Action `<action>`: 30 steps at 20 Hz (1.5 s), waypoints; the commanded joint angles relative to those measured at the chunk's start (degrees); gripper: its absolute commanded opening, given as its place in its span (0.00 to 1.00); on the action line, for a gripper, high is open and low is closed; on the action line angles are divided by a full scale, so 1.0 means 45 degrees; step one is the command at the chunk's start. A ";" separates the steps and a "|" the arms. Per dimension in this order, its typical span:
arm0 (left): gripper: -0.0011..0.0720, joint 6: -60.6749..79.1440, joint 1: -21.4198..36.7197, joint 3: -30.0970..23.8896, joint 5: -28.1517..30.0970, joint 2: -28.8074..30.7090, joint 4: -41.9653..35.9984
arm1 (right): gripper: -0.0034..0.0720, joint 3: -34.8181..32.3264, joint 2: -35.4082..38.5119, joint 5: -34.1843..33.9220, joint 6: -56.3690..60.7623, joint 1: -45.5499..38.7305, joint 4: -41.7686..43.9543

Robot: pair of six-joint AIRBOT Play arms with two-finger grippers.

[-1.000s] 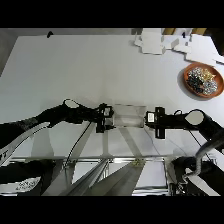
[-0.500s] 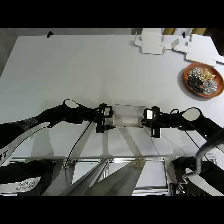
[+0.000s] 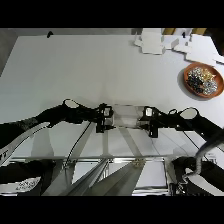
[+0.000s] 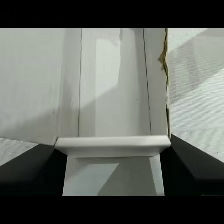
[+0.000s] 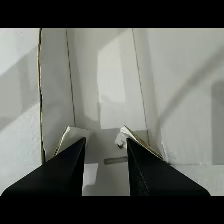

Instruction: Fold the box and place the chain.

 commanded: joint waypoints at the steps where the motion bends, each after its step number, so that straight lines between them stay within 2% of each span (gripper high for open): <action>1: 0.20 -0.0010 -0.0005 -0.0005 0.0034 0.0005 -0.0015 | 0.44 -0.0010 0.0515 0.0253 0.1642 0.0000 -0.0913; 4: 0.20 -0.0010 -0.0005 -0.0005 0.0034 0.0005 -0.0015 | 0.34 -0.0010 0.1865 0.0442 0.3113 0.0000 -0.2205; 6: 0.20 -0.0010 -0.0005 -0.0005 0.0034 0.0005 -0.0015 | 0.33 -0.0010 0.2871 0.0427 0.4391 0.0000 -0.2302; 7: 0.20 -0.0010 -0.0005 -0.0005 0.0034 0.0005 -0.0015 | 0.30 -0.0005 0.3337 0.0393 0.5085 0.0000 -0.2307; 9: 0.20 -0.0010 -0.0005 -0.0005 0.0034 0.0005 -0.0015 | 0.10 -0.0005 0.3993 0.0384 0.6528 0.0000 -0.2361; 10: 0.20 -0.0010 -0.0005 -0.0005 0.0034 0.0005 -0.0015 | 0.08 -0.0005 0.4138 0.0330 0.6985 0.0000 -0.2375; 13: 0.20 -0.0010 -0.0005 -0.0005 0.0034 0.0005 -0.0015 | 0.08 0.0005 0.4177 -0.0340 0.8748 -0.0204 -0.2302; 16: 0.20 -0.0010 -0.0005 -0.0005 0.0034 0.0005 -0.0015 | 0.08 0.0452 0.4172 -0.0393 1.1453 -0.1982 -0.2511; 19: 0.20 -0.0010 -0.0005 -0.0005 0.0034 0.0005 -0.0010 | 0.08 0.0651 0.4104 -0.0903 1.4081 -0.3813 -0.3716; 22: 0.20 -0.0010 -0.0005 -0.0005 0.0034 0.0005 -0.0010 | 0.08 0.0651 0.3303 -0.0510 1.7184 -0.4279 -0.5746; 25: 0.20 -0.0010 -0.0005 -0.0005 0.0034 0.0005 -0.0015 | 0.08 0.0631 0.1933 0.1185 1.7864 -0.4279 -0.5916; 30: 0.20 -0.0010 -0.0005 -0.0005 0.0034 0.0005 -0.0015 | 0.08 0.0593 0.0447 0.1613 1.8064 -0.3929 -0.4745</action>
